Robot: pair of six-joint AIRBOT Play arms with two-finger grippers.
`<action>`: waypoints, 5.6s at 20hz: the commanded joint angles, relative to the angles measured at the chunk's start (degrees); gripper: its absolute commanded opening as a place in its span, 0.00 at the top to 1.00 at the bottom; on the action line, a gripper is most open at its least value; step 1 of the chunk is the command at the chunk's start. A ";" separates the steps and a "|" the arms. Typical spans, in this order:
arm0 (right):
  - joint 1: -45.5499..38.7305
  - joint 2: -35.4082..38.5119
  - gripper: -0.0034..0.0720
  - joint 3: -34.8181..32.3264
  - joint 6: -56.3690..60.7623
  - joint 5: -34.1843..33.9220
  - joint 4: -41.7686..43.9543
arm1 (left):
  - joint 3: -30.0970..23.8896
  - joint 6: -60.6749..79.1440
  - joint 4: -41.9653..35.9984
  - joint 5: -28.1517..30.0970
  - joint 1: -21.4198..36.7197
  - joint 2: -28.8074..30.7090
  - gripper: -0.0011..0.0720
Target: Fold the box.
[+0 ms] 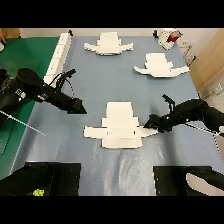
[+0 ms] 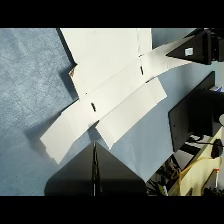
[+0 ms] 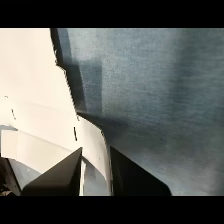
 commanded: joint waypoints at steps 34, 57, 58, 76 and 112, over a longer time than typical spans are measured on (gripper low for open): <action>18.71 17.59 0.95 -13.11 -4.76 13.75 1.31 | 0.28 20.02 -15.19 4.70 -0.22 -27.26 0.37; 18.71 17.53 0.95 -13.11 -4.76 13.84 1.22 | 10.58 28.59 -14.49 -10.80 -7.19 -36.57 0.51; 18.71 17.53 0.94 -13.11 -4.76 13.84 1.22 | 10.58 28.79 -14.47 -10.73 -7.61 -36.57 0.51; 18.60 17.55 0.58 -10.91 -4.70 14.05 -8.85 | 11.76 39.45 -14.14 -8.48 -8.61 -36.33 0.97; 16.00 13.62 0.30 5.03 35.80 14.91 -49.70 | -15.96 64.22 -12.76 36.41 -31.30 1.05 0.97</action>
